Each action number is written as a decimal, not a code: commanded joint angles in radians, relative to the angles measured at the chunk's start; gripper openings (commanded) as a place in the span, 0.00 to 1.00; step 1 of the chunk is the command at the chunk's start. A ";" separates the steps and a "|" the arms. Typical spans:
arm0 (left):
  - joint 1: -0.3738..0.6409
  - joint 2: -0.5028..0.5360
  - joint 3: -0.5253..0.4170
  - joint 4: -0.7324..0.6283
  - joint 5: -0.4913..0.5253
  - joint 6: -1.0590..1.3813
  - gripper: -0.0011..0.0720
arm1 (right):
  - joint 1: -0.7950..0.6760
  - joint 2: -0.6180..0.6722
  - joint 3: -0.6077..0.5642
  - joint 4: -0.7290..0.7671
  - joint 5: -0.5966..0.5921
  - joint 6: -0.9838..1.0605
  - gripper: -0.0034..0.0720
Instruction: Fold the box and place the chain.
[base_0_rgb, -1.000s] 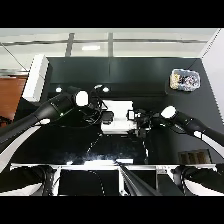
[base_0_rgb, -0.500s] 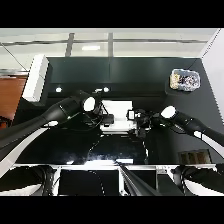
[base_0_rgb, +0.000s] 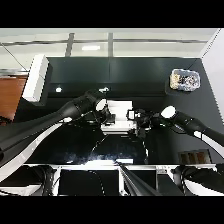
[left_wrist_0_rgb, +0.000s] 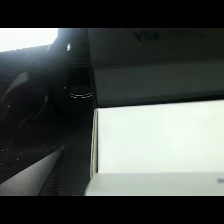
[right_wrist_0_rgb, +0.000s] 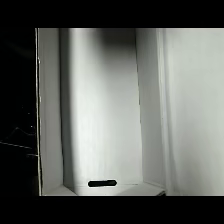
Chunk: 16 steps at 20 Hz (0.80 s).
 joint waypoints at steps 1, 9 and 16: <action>-0.005 -0.010 0.014 -0.011 0.008 -0.042 0.67 | 0.000 0.000 0.000 0.000 0.000 0.000 0.26; -0.006 -0.010 0.014 -0.052 0.022 -0.058 0.10 | 0.000 0.000 0.000 0.000 0.000 0.000 0.26; -0.005 -0.010 0.015 -0.051 0.017 -0.087 0.54 | 0.000 0.000 0.000 0.000 0.000 0.000 0.26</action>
